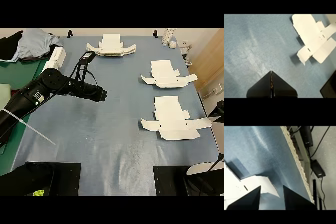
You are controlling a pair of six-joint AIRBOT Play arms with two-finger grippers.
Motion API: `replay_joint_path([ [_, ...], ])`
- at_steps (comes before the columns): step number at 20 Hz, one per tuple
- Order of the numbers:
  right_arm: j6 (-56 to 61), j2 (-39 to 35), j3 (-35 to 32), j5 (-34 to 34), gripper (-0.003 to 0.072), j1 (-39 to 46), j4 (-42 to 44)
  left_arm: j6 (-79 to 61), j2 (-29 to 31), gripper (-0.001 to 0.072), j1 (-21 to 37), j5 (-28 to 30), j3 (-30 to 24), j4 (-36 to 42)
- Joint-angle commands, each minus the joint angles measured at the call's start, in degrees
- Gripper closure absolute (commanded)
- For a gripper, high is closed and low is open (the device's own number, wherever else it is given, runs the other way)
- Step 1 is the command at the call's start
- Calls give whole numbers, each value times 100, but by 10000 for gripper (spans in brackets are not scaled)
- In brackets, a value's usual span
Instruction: Fold the box.
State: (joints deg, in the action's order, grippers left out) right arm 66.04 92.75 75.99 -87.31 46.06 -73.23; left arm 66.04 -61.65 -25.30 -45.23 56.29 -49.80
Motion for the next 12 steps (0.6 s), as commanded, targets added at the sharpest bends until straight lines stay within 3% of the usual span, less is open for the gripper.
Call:
replay_joint_path([
  [1, -466, 269, 42, -326, 317, 79, 127, 7, 0, 694, 2, 9, 0, 11],
  [6, -682, 535, 31, -730, 413, 68, 831, 70, 0, 694, 2, -109, 0, 11],
  [8, -833, 535, 31, -826, 571, 68, 1220, 133, 2, 695, 0, -234, 2, 13],
  [10, -828, 540, 31, -828, 683, -15, 1694, 133, 2, 695, -2, -389, 2, 17],
  [12, -793, 538, 31, -828, 683, -240, 2118, 133, 2, 695, -4, -446, 0, 164],
])
